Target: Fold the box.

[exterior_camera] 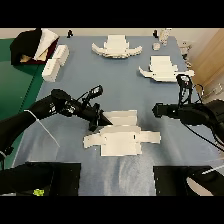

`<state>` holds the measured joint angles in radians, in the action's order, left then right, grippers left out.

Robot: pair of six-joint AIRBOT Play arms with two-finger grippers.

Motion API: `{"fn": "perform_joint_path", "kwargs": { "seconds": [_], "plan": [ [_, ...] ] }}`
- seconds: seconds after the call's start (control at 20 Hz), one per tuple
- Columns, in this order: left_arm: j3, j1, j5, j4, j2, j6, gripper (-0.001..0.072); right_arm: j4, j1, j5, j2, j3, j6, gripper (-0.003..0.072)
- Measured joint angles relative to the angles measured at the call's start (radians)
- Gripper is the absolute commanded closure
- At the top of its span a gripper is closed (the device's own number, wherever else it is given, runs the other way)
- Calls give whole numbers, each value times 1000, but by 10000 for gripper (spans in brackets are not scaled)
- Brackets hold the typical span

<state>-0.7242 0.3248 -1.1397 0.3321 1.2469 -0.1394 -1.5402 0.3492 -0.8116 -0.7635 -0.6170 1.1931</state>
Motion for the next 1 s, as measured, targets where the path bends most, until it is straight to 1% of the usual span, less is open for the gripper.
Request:
{"fn": "perform_joint_path", "kwargs": {
  "seconds": [0.1, 0.3, 0.45, 0.6, 0.7, 0.8, 1.0],
  "plan": [
    [2, 20, 14, 3, -20, -15, 700, 0, 0, 0, -8, 0, 0, 93],
    [51, 80, 119, 10, -116, -48, 699, -6, 5, 0, -23, 0, 0, 93],
    [121, 142, 223, 11, -201, -91, 699, -8, 11, 0, -26, 0, 0, 93],
    [196, 216, 371, 11, -266, -117, 699, -13, 12, 0, -28, 0, 0, 93],
    [233, 259, 444, 10, -294, -126, 699, -16, 14, 0, -28, 0, 0, 93],
    [262, 294, 495, 8, -311, -130, 699, -20, 14, -1, -28, 0, 0, 94],
    [287, 329, 552, 6, -330, -134, 697, -25, 14, -1, -28, 0, 0, 93]
  ]
}}
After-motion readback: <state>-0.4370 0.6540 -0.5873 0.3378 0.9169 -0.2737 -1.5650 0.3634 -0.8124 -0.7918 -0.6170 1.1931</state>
